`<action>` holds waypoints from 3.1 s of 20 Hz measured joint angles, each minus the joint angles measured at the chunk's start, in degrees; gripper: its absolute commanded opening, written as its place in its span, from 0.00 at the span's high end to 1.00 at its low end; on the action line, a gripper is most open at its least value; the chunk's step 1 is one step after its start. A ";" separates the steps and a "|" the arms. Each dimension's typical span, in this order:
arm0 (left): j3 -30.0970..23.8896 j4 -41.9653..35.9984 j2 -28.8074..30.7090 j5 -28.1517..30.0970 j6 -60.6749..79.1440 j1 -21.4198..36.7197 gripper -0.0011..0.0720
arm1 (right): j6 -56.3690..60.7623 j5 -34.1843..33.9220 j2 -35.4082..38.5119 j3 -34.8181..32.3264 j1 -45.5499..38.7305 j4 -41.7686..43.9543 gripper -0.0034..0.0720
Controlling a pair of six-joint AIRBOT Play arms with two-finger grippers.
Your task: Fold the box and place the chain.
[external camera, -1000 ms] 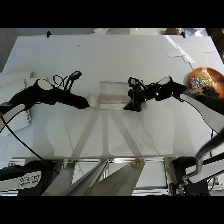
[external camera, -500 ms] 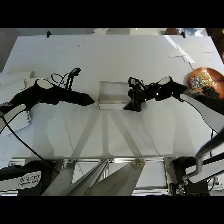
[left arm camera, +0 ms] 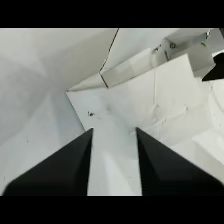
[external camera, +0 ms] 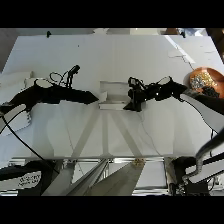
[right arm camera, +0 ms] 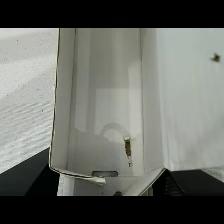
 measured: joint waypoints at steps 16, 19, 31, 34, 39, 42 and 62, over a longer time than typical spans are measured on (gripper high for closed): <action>-0.02 -5.64 -3.67 0.76 5.16 -2.49 0.30 | 0.00 0.02 0.00 0.00 0.00 0.00 0.29; 0.00 -5.92 -3.87 1.70 5.77 -3.69 0.31 | 0.00 0.04 0.00 0.00 -0.02 -0.04 0.29; -0.02 -2.10 -4.00 9.70 -2.99 -6.78 0.31 | -0.02 0.02 0.00 0.00 0.02 0.13 0.29; -0.04 0.48 -3.34 10.01 -4.96 -6.88 0.31 | -0.11 0.04 0.00 -0.02 0.04 0.11 0.29; 1.57 5.95 -1.99 11.67 -10.12 -8.35 0.37 | 0.02 0.04 0.00 0.00 0.02 0.00 0.29; 4.07 14.60 -1.77 11.69 -17.53 -10.71 0.46 | 0.02 0.04 0.00 0.00 0.02 0.00 0.29; 18.58 42.34 -8.81 1.73 -53.27 -18.60 0.51 | 0.02 0.07 0.00 0.00 0.02 -0.04 0.29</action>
